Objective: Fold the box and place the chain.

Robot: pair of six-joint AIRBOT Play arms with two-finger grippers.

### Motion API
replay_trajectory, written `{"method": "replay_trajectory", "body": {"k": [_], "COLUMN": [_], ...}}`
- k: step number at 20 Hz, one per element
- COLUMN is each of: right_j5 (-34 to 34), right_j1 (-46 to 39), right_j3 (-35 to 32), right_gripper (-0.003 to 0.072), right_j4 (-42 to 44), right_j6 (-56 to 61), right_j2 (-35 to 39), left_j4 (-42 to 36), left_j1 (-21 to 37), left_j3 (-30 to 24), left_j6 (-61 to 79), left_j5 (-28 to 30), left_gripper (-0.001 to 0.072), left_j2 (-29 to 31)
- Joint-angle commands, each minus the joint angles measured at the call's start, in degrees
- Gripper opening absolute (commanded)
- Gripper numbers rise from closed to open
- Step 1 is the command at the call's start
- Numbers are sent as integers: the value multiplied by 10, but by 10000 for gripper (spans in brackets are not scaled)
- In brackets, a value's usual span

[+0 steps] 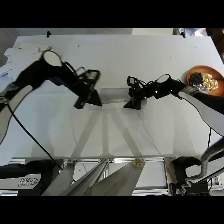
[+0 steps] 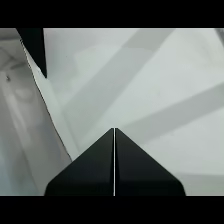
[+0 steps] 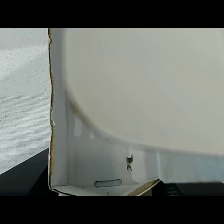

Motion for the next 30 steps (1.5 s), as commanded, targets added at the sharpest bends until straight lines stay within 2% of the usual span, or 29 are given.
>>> {"method": "replay_trajectory", "body": {"k": [1, 4, 8, 10, 17, 22, 25, 28, 30], "right_j5": [0, 0, 0, 0, 0, 0, 0, 0, 0], "right_j1": [0, 0, 0, 0, 0, 0, 0, 0, 0], "right_j3": [0, 0, 0, 0, 0, 0, 0, 0, 0], "right_gripper": [375, 375, 375, 375, 375, 375, 375, 375, 375], "right_j4": [0, 0, 0, 0, 0, 0, 0, 0, 0], "right_j6": [0, 0, 0, 0, 0, 0, 0, 0, 0], "right_j2": [0, 0, 0, 0, 0, 0, 0, 0, 0], "left_j4": [5, -28, -110, -115, -117, -136, -174, -191, -187], "left_j1": [-56, -49, -22, -14, -7, -4, 15, 52, 84], "left_j3": [0, 0, 0, 0, 0, 0, 0, 0, 0], "left_j6": [-12, -12, -12, -12, -65, -66, -63, -63, -63], "left_j5": [150, 259, 357, 404, 415, 381, 326, 212, 104], "left_gripper": [6, 9, 9, 9, 9, 9, 10, 10, 9], "left_j2": [-17, -33, -45, -59, -124, -119, -87, -46, -25]}}
